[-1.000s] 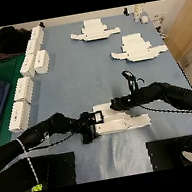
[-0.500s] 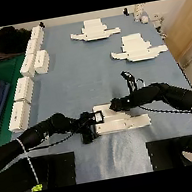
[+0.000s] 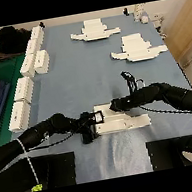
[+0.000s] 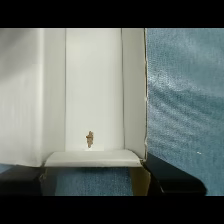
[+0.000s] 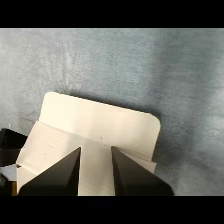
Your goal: Fold the box.
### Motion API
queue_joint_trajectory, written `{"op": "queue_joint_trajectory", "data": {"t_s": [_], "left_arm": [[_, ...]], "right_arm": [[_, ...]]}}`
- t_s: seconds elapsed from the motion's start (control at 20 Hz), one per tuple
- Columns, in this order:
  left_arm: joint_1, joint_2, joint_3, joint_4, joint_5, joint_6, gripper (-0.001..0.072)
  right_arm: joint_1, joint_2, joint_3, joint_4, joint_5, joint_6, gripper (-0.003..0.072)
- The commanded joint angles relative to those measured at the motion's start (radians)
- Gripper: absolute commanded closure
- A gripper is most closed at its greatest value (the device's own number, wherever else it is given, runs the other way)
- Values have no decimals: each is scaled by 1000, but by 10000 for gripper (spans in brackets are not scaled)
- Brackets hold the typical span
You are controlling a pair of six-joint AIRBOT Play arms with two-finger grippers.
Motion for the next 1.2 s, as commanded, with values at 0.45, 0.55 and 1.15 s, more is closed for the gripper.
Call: {"op": "queue_joint_trajectory", "data": {"t_s": [0.45, 0.55, 1.15], "left_arm": [[0, 0, 1, -3, 22, 3, 449], [0, 0, 1, -3, 22, 3, 450], [0, 0, 1, -2, 22, 3, 450]], "right_arm": [[1, 5, 1, 0, -3, 0, 398], [1, 5, 1, 0, -4, 0, 398], [1, 326, 24, -135, -238, -22, 398]]}}
